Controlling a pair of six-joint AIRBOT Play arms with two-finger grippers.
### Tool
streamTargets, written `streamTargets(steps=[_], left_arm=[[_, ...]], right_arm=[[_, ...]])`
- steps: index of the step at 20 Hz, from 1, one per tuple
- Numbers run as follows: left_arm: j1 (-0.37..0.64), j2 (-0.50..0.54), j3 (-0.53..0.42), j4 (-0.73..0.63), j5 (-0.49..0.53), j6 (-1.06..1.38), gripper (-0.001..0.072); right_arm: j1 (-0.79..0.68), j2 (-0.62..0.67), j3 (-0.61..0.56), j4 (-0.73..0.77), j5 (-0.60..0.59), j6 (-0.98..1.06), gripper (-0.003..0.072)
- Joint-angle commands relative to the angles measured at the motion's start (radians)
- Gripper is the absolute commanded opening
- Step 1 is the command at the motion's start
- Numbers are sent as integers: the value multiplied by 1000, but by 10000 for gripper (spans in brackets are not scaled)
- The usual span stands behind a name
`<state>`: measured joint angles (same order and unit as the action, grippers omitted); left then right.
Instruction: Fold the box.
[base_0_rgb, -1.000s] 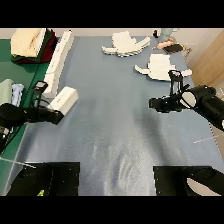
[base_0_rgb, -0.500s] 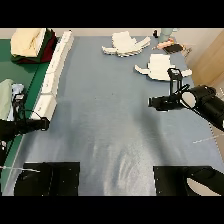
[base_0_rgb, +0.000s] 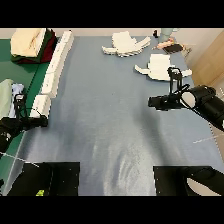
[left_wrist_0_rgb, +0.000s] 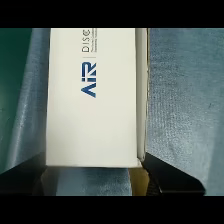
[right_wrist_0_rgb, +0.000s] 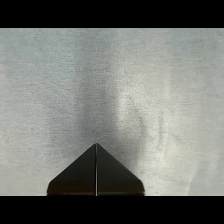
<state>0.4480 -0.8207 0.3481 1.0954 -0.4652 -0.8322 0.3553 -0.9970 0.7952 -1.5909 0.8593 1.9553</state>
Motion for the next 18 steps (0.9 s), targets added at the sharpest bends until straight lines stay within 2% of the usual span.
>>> streamTargets(steps=[1,6,12,18], left_arm=[[-38,-52,8,-3,58,31,520],[-100,-92,14,-16,114,31,520],[-100,-140,27,-38,177,31,520],[-100,-140,27,-38,197,31,520]], right_arm=[[0,-3,1,0,-16,2,2],[0,-31,0,4,-20,8,2],[0,-33,0,8,-19,8,2],[0,-33,0,9,-19,8,2]])
